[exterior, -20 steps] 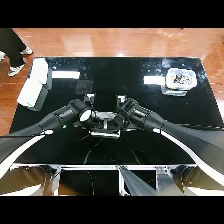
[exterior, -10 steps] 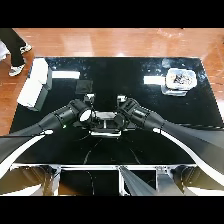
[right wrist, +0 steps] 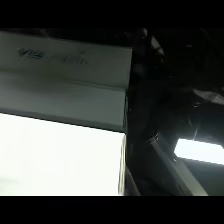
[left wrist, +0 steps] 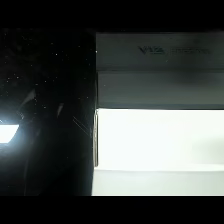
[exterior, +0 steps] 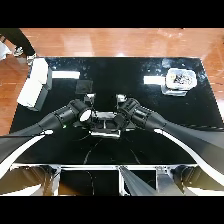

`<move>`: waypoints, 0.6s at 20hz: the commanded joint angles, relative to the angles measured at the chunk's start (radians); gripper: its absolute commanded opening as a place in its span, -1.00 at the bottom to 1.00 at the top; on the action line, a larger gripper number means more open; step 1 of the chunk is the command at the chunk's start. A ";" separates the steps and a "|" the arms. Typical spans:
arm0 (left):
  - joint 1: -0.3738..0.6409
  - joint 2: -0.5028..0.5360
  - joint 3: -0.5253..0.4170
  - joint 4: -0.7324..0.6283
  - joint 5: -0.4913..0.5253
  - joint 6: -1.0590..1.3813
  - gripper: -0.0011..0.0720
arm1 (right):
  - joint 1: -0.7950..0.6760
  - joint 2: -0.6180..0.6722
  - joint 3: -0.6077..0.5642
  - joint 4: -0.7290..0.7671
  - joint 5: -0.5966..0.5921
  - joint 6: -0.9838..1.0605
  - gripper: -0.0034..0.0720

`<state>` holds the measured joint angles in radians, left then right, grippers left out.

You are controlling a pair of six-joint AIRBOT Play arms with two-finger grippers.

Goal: Fold the box and place the chain.

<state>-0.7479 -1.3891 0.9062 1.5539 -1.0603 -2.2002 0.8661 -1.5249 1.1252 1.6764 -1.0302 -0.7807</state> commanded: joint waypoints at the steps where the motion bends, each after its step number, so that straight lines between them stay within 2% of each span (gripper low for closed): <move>1: 0.000 0.000 0.000 -0.004 0.000 -0.002 -0.90 | -0.009 0.032 0.001 -0.025 -0.026 0.003 0.12; 6: 0.000 0.000 0.000 -0.015 0.000 -0.002 -0.90 | -0.014 0.036 0.000 -0.059 -0.039 0.003 0.06; 10: 0.000 0.000 0.000 -0.014 0.001 -0.002 -0.90 | -0.009 -0.004 0.000 -0.020 -0.021 0.003 0.06; 12: 0.000 0.000 0.000 -0.016 0.000 -0.002 -0.90 | -0.008 -0.012 0.000 0.003 0.013 0.003 -0.33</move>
